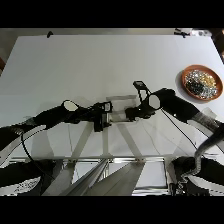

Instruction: Fold the box and place the chain.

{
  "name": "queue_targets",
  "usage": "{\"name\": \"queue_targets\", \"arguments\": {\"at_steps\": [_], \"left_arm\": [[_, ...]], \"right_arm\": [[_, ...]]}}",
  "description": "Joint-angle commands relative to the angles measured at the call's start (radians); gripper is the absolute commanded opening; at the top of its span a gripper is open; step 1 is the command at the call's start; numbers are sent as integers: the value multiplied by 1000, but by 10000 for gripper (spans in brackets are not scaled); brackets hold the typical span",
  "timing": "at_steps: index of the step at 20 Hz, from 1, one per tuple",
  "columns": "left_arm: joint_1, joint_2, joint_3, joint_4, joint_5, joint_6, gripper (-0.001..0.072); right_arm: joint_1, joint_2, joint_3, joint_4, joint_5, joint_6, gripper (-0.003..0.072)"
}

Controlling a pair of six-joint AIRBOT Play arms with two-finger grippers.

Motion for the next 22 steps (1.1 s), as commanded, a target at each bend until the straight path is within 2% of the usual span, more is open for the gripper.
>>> {"name": "queue_targets", "arguments": {"at_steps": [1, 2, 3, 5, 10, 12, 13, 14, 15, 16, 18, 21, 22], "left_arm": [[0, 0, 0, 0, 0, 0, 152], [0, 0, 0, 0, 0, 0, 152], [0, 0, 0, 0, 0, 0, 152], [0, 0, 0, 0, 0, 0, 152], [0, 0, 0, 0, 0, 0, 152], [0, 0, 0, 0, 0, 0, 152], [0, 0, 0, 0, 0, 0, 152], [0, 0, 0, 0, 0, 0, 152], [0, 0, 0, 0, 0, 0, 152], [0, 0, 0, 0, 0, 0, 152], [0, 0, 0, 0, 0, 0, 152], [0, 0, 0, 0, 0, 0, 152], [0, 0, 0, 0, 0, 0, 152]], "right_arm": [[25, -44, 39, -43, 25, 90, 436], [32, -56, 53, -53, 34, 112, 394], [39, -64, 65, -65, 44, 141, 390], [40, -75, 70, -70, 69, 185, 333], [58, -101, 71, -100, 131, 254, 286], [63, -109, 71, -99, 130, 265, 218], [65, -110, 71, -100, 130, 276, 211], [65, -110, 71, -99, 129, 277, 152], [65, -110, 71, -99, 130, 276, 144], [65, -110, 71, -99, 130, 276, 73], [65, -110, 71, -99, 129, 275, 11], [65, -110, 71, -99, 122, 275, 11], [65, -110, 71, -98, 117, 275, 50]]}}
